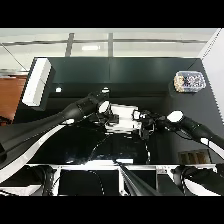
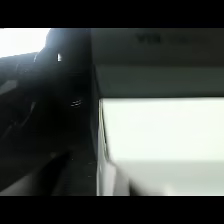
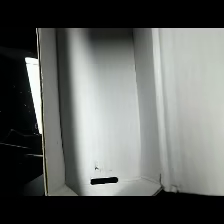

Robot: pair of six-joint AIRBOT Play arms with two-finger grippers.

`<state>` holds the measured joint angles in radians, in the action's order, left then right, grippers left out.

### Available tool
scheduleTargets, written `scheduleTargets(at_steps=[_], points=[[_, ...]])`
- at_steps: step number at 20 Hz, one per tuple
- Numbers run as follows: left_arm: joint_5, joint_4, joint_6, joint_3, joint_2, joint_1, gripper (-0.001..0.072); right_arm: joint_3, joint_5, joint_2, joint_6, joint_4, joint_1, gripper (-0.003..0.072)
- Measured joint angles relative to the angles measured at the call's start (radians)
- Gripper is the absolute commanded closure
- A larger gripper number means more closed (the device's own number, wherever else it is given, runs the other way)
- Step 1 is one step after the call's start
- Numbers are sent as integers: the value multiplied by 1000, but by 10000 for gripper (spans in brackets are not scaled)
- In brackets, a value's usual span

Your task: Fold the box and place the chain.

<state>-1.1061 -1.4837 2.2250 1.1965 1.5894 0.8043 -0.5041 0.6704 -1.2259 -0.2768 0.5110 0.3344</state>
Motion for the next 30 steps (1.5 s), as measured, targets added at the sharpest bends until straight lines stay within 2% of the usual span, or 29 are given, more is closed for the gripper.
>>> scheduleTargets(at_steps=[2,3,4,5,7,9,10,11,12,15,22,24,26,27,28,29,30], points=[[0,-2,2,6,0,0,306,0,3,0,0,0,0,460],[1,-4,4,8,3,0,357,0,3,0,0,0,0,460],[-2,-5,6,10,6,0,455,0,4,0,0,-1,0,460],[-1,-6,7,11,10,0,513,0,5,0,0,-2,0,460],[-2,-7,8,12,19,5,687,0,5,0,0,-2,0,460],[-1,-10,11,14,23,9,687,0,6,0,-1,-4,0,459],[1,-11,11,14,24,12,688,0,6,0,-1,-3,0,332],[4,-11,12,14,26,13,688,0,6,0,-1,-3,0,90],[6,-11,12,14,26,15,688,0,5,0,-1,-3,0,51],[14,-11,11,15,28,18,687,-1,5,17,35,14,-1,54],[13,-10,12,15,28,23,683,-2,45,134,120,204,-3,56],[10,-6,11,15,28,23,683,-2,48,145,117,226,-3,211],[7,-3,11,15,28,23,683,-2,50,151,108,235,-2,214],[6,0,11,15,28,23,683,-2,50,152,102,237,-2,260],[4,4,11,15,28,23,683,-2,50,153,100,236,-2,417],[3,8,11,15,28,23,684,-2,51,154,98,230,-1,523],[2,11,10,15,28,23,683,-2,50,154,98,216,-1,533]])
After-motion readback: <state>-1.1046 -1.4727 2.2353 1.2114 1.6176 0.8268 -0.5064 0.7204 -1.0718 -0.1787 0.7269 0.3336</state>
